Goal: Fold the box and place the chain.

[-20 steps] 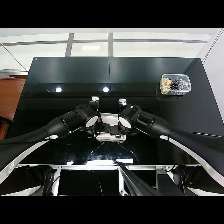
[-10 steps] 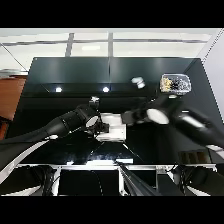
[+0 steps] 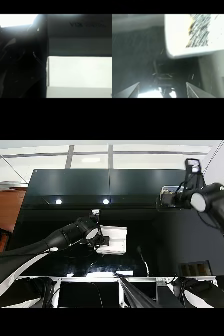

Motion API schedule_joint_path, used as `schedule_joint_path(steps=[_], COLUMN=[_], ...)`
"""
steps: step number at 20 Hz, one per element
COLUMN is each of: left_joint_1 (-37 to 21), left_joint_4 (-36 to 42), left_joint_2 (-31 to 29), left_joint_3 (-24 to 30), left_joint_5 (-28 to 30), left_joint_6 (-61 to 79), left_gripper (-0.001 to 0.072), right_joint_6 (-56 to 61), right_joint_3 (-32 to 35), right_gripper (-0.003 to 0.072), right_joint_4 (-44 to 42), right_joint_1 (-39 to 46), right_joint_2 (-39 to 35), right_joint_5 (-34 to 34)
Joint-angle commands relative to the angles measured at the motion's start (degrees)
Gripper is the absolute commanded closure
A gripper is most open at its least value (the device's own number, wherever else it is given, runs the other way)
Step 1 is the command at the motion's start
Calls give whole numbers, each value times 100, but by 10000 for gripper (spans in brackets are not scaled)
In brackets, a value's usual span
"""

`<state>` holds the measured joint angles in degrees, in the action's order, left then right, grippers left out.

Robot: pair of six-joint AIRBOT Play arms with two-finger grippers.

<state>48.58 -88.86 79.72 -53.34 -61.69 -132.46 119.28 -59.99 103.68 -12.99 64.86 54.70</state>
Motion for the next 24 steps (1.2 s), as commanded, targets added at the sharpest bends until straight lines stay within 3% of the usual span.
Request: schedule_joint_path(steps=[1, 2, 3, 7, 8, 9, 21, 22, 23, 24], left_joint_1=[-2, -2, -2, -2, -2, -2, -2, -2, -2, -2], left_joint_4=[2, 2, 2, 2, 2, 2, 2, 2, 2, 2], left_joint_2=[2, 2, 2, 2, 2, 2, 2, 2, 2, 2], left_joint_3=[-4, -4, -4, -4, -4, -4, -4, -4, -4, -4], left_joint_5=[11, 17, 15, 11, 11, 11, 7, 9, 9, 9], left_joint_6=[4, 2, 2, 2, 2, 4, 4, 4, 4, 4], left_gripper=[677, 677, 677, 677, 677, 677, 677, 677, 677, 677], right_joint_6=[-240, -404, -481, -581, -581, -581, -669, -761, -960, -1108], right_joint_3=[-625, -960, -1257, -2072, -2166, -2223, -2243, -2245, -2286, -2352], right_gripper=[-13, -3, 87, 117, 205, 217, 219, 313, 639, 655], right_joint_4=[-868, -1043, -1163, -1432, -1539, -1633, -2114, -2170, -2229, -2267], right_joint_1=[1174, 1309, 1390, 1440, 1440, 1440, 1429, 1427, 1429, 1432], right_joint_2=[1163, 1582, 1939, 2955, 3077, 3152, 3517, 3517, 3517, 3512], right_joint_5=[-752, -592, -415, -131, -136, -129, -190, -188, -90, 37])
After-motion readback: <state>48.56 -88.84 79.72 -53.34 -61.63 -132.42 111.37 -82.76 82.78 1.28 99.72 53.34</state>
